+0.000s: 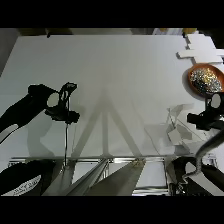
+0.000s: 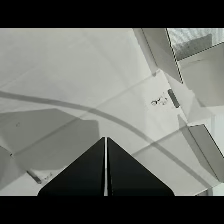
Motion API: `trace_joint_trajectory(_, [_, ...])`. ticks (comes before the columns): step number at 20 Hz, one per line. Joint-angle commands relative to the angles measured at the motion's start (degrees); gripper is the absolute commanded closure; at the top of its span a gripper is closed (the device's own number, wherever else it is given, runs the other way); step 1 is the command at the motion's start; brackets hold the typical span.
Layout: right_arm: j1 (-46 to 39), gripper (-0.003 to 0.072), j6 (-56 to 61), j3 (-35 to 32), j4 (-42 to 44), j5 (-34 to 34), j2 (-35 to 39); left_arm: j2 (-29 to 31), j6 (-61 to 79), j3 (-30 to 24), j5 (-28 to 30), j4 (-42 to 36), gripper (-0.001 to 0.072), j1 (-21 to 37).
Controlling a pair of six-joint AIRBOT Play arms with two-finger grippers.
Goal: Fold the box and place the chain.
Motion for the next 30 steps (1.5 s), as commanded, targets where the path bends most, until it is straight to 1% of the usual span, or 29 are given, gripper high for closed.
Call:
trace_joint_trajectory(1, [0.0, 0.0663, 0.0, 0.0, 0.0, 0.0, -0.1, 0.0, 0.0, -0.1, 0.0, 0.0, 0.0359, 0.0])
trace_joint_trajectory(4, [0.0, 0.0664, -0.1, 0.0, 0.0, -1.0, -0.1, 0.0, 0.0, -0.1, 0.0, 0.0, 0.0359, 0.0])
trace_joint_trajectory(7, [0.0, 0.0663, -4.4, 0.1, -0.5, -1.0, -0.1, 0.0, 0.0, -0.1, 0.0, 0.0, 0.0359, 0.0])
trace_joint_trajectory(9, [0.0, 0.0663, -8.2, 1.7, -0.5, 1.6, -0.1, 0.0, 0.0, -0.1, 0.0, 0.0, 0.0359, 0.0])
trace_joint_trajectory(11, [0.0, 0.0662, -11.3, 5.9, -1.9, 4.7, -0.1, 0.0, 0.0, -0.1, 0.0, 0.0, 0.0359, 0.0])
trace_joint_trajectory(13, [0.0, 0.0663, -12.6, 11.4, -8.5, 7.7, -0.1, 0.0, 0.0, -0.1, 0.0, 0.0, 0.0359, 0.0])
trace_joint_trajectory(15, [-0.1, 0.0663, -16.8, 15.2, -18.6, 9.5, -0.1, 0.0, 0.0, -0.1, 0.0, 0.0, 0.0359, 0.0])
trace_joint_trajectory(16, [-1.0, 0.0616, -15.9, 15.8, -20.0, 8.2, -0.2, 0.0, 0.0, -0.1, 0.0, 0.0, 0.0359, 0.0])
trace_joint_trajectory(17, [-2.9, 0.0404, -16.6, 15.8, -18.8, 6.6, -0.7, 0.0, 0.0, -0.1, 0.0, 0.0, 0.0359, 0.0])
trace_joint_trajectory(18, [-5.1, 0.023, -18.2, 15.8, -18.4, 6.4, -2.0, 0.0, 0.0, -0.1, 0.0, 0.0, 0.0359, 0.0])
trace_joint_trajectory(19, [-7.3, 0.0182, -20.3, 15.8, -18.0, 6.9, -3.8, 0.0, 0.0, -0.1, 0.0, 0.0, 0.0359, 0.0])
trace_joint_trajectory(21, [-11.7, 0.0172, -24.2, 15.8, -15.5, 7.5, -7.8, 0.0, 0.0, -0.1, 0.0, 0.0, 0.0359, 0.0])
trace_joint_trajectory(23, [-13.6, 0.0173, -28.8, 15.8, -12.7, 7.2, -10.8, 0.0, 0.0, -0.1, 0.0, 0.0, 0.0359, 0.0])
trace_joint_trajectory(27, [-13.6, 0.0177, -31.2, 15.8, -14.4, 4.7, -13.9, 0.0, 0.0, -0.1, 0.0, 0.0, 0.0359, 0.0])
trace_joint_trajectory(28, [-13.6, 0.0195, -31.2, 15.8, -15.1, 3.9, -14.3, 0.0, 0.0, -0.1, 0.0, 0.0, 0.0359, 0.0])
trace_joint_trajectory(29, [-13.6, 0.0236, -31.4, 15.8, -15.9, 3.1, -14.8, 0.0, 0.0, -0.1, 0.0, 0.0, 0.0359, 0.0])
trace_joint_trajectory(30, [-14.0, 0.0243, -31.4, 15.8, -15.9, 2.5, -15.5, 0.0, 0.0, -0.1, 0.0, 0.0, 0.0359, 0.0])
